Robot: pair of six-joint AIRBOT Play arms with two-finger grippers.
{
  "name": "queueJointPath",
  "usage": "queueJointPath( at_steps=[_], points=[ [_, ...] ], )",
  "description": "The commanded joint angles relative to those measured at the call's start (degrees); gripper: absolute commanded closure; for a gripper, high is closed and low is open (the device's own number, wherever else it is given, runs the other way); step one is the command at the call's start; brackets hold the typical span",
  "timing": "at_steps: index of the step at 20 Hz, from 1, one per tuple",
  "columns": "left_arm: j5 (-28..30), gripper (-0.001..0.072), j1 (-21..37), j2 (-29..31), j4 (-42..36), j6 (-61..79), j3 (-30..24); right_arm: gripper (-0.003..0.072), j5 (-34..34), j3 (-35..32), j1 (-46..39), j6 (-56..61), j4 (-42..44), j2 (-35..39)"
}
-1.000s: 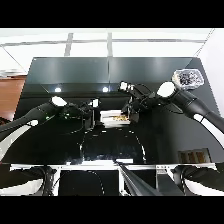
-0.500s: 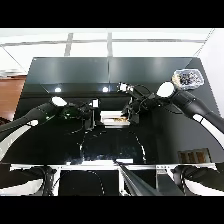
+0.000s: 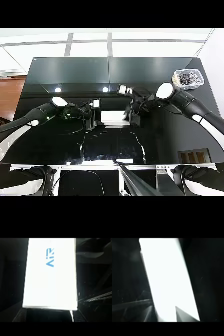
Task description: Fold the box and place the chain.
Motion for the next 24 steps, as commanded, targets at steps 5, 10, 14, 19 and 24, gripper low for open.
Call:
queueJointPath(
  at_steps=[5,10,14,19,24],
  points=[
    [-0.24,0.0293,0.00,-0.04,0.15,0.00,0.04,0.0408,-0.83,0.07,0.02,1.22,0.55,0.07],
    [-0.24,0.0293,0.00,-0.04,0.15,0.00,0.04,0.0408,0.13,0.11,-0.04,1.70,0.52,1.40],
    [-0.24,0.0293,0.00,-0.04,0.15,0.00,0.04,0.0410,0.52,0.11,-1.79,10.56,0.55,7.04],
    [-0.24,0.0293,0.00,-0.04,0.15,0.00,0.04,0.0679,9.05,-4.59,-13.18,22.53,19.19,7.96],
    [-0.24,0.0293,0.00,-0.04,0.15,0.00,0.04,0.0678,0.63,-10.10,-10.78,27.45,31.67,4.07]
  ],
)
